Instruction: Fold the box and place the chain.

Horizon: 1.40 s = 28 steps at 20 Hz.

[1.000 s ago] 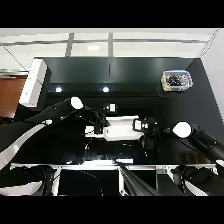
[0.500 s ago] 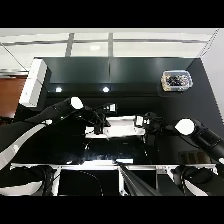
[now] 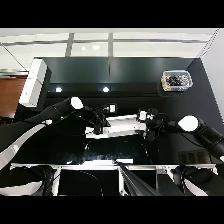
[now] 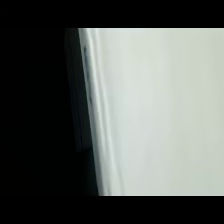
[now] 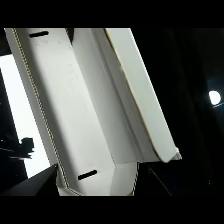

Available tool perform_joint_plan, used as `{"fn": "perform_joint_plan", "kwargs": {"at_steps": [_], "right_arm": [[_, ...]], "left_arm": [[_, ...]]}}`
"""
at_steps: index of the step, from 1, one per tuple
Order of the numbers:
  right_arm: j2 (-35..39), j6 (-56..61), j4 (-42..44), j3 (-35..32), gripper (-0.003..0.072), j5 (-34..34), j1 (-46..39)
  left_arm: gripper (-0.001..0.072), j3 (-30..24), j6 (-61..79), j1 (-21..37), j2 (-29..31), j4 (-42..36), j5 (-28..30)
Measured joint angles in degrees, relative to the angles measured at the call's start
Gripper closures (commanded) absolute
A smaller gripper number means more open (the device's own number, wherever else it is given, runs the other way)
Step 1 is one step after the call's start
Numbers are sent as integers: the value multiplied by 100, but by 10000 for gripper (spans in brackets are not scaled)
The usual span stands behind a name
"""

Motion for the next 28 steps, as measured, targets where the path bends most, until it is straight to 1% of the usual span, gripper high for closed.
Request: {"fn": "perform_joint_plan", "kwargs": {"at_steps": [5, 8, 12, 19, 24, 28], "right_arm": [[-251, -459, 437, 2, 46, 11, -81], [-428, -680, 706, 0, 46, 184, -92], [-516, -798, 824, 0, 46, 275, -173], [-514, -839, 859, 0, 46, 468, -625], [-505, -844, 935, 0, 46, 721, -708], [-503, -990, 992, 0, 52, 793, -719]], "left_arm": [[680, 0, 0, 0, 2, 15, -11], [680, 0, 2, 0, 4, 20, -7], [680, 0, 2, 0, 2, 20, -4], [681, 2, 48, -2, 20, 22, 7], [681, 4, 302, -2, 68, 48, 13], [680, 4, 409, 0, 79, 61, 0]]}}
